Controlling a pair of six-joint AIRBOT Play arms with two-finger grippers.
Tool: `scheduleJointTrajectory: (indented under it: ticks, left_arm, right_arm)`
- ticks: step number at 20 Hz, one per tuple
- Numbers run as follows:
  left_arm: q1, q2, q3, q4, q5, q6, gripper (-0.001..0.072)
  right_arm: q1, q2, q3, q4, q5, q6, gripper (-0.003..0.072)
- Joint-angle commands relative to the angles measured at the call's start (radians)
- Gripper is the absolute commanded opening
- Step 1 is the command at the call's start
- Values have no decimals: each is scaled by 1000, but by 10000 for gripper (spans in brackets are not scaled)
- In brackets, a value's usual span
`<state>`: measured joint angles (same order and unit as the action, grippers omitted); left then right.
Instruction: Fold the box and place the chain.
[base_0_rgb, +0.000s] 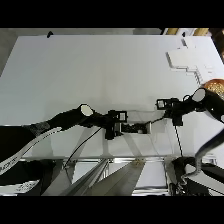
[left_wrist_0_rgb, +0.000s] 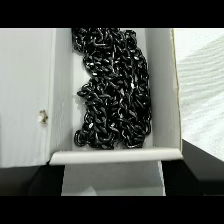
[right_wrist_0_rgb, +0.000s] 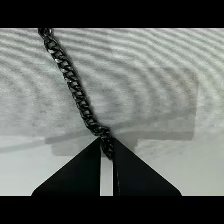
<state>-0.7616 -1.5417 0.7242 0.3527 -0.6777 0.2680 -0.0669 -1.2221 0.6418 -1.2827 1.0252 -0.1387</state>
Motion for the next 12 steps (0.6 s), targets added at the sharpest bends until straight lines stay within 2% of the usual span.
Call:
scheduleJointTrajectory:
  ticks: [1, 3, 6, 9, 12]
  left_arm:
    - [0, 1, 1, 0, 0, 0, 292]
    - [0, 1, 1, 0, 0, 0, 292]
    - [0, 1, 1, 0, 0, 0, 292]
    - [0, 1, 1, 0, 0, 0, 292]
    - [0, 1, 1, 0, 0, 0, 292]
  right_arm:
    - [-1, 90, 1, 2, 34, 45, 16]
    - [0, 197, 1, 24, 47, 172, 16]
    - [28, 357, 1, 147, 140, 254, 16]
    - [145, 464, 1, 167, 195, 388, 16]
    - [293, 495, 1, 192, 183, 484, 16]
